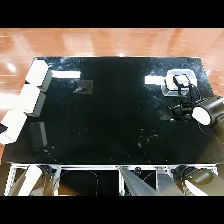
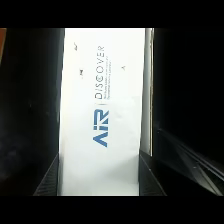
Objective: Fold the box and place the chain.
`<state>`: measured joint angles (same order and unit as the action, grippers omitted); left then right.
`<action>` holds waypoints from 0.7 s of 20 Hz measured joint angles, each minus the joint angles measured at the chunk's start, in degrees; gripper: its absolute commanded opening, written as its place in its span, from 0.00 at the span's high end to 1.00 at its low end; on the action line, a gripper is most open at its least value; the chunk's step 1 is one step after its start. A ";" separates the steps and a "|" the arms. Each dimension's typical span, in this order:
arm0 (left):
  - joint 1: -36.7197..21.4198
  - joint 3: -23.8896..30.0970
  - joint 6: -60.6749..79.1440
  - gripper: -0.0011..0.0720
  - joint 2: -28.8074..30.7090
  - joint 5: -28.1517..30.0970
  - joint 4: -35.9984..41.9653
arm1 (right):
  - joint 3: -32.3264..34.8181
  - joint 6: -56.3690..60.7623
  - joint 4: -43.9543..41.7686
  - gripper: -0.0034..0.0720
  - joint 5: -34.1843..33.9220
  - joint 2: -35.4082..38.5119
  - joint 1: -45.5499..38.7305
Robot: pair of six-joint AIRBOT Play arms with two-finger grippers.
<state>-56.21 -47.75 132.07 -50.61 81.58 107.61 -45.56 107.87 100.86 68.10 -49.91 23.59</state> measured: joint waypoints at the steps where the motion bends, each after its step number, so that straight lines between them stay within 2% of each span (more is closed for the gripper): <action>1: -0.50 0.02 0.96 0.96 -1.20 -0.68 0.17 | 0.00 0.33 0.00 0.92 -0.28 0.00 0.00; 7: -1.66 0.24 7.15 0.96 -8.02 -5.95 1.25 | 0.00 3.17 -0.24 0.92 -1.31 0.00 0.00; 14: -1.84 1.07 11.19 0.95 -10.21 -8.31 2.34 | 0.00 5.31 -0.33 0.92 -1.66 0.00 0.00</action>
<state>-58.04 -46.68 143.26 -60.82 73.28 109.95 -45.56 113.19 100.53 66.43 -49.91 23.59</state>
